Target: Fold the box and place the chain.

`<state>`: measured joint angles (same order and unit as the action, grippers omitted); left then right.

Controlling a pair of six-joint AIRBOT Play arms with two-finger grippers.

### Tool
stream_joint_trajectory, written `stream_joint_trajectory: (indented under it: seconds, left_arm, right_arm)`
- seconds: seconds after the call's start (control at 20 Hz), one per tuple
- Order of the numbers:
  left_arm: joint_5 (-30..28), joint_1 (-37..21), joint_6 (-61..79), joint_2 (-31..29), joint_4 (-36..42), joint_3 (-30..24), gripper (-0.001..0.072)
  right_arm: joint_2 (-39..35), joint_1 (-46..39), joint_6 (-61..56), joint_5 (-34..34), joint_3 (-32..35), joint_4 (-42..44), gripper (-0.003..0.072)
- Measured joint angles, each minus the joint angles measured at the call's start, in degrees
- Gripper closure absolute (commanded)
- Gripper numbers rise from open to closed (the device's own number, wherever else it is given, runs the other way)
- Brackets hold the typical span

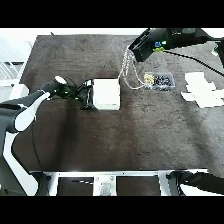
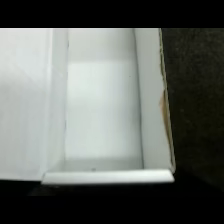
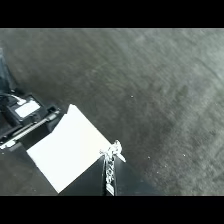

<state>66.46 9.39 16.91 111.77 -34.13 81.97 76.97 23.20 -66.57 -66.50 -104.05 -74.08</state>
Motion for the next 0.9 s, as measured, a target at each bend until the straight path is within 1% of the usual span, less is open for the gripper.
stream_joint_trajectory:
  seconds: [0.25, 0.6, 0.9]
  left_arm:
    - [0.0, 0.0, 0.0, 0.0, 0.0, 0.0, 0.0222]
    - [0.02, 0.0, 0.0, 0.0, -0.02, 0.0, 0.0222]
    - [0.0, 0.0, 0.0, 0.0, 0.0, 0.0, 0.0222]
  right_arm:
    - [0.0, 1.22, 0.76, 1.66, -0.7, 0.04, 0.0674]
    - [-0.02, 1.99, 1.18, 3.17, -3.85, 0.17, 0.0674]
    - [-0.02, 2.91, 1.25, 3.98, -4.52, 0.15, 0.0674]
